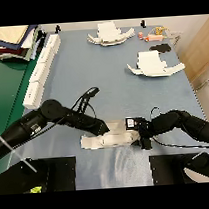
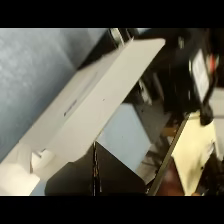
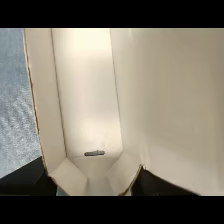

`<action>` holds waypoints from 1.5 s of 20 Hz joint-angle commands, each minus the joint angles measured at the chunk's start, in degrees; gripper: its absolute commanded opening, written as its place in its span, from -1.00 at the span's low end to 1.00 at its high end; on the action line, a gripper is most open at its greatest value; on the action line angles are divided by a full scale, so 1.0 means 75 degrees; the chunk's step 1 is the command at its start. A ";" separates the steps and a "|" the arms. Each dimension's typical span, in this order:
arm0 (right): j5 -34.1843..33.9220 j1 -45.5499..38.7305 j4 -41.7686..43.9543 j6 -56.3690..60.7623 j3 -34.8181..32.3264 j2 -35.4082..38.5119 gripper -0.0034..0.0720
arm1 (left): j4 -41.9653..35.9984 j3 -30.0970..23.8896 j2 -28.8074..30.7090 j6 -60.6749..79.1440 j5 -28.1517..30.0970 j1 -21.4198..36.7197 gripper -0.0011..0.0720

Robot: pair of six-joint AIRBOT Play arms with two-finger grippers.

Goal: Fold the box.

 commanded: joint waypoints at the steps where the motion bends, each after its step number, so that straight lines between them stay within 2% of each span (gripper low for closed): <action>1: 0.0000 0.0006 0.0000 0.0000 0.0006 0.0000 0.68 | -0.0638 0.0583 -0.0752 -0.0318 0.0061 0.0615 -0.94; 3: 0.0000 0.0006 0.0000 0.0000 0.0006 0.0000 0.68 | -0.0982 0.0612 -0.0915 -0.0379 0.0044 0.1052 -0.94; 6: 0.0000 0.0006 0.0000 0.0000 0.0006 0.0000 0.68 | -0.0947 0.0603 -0.1355 -0.0729 -0.0216 0.1413 -0.94; 11: 0.0000 0.0006 0.0000 0.0000 0.0006 0.0000 0.68 | -0.0962 0.0606 -0.2617 -0.0775 -0.0699 0.1373 -0.94; 14: 0.0000 0.0006 0.0000 0.0000 0.0006 0.0000 0.68 | -0.0979 0.0606 -0.3019 -0.0772 -0.0731 0.1378 -0.94; 19: 0.0000 0.0006 0.0000 0.0000 0.0006 0.0000 0.68 | -0.0982 0.0606 -0.3110 -0.0746 -0.0749 0.1355 -0.94; 26: 0.0000 0.0006 0.0000 0.0000 0.0006 0.0000 0.68 | -0.0947 0.0606 -0.3220 -0.0708 -0.0557 0.0950 -0.94; 30: 0.0000 0.0006 0.0000 0.0000 0.0006 0.0000 0.68 | -0.0959 0.0781 -0.3124 -0.0140 -0.0539 0.0965 -0.94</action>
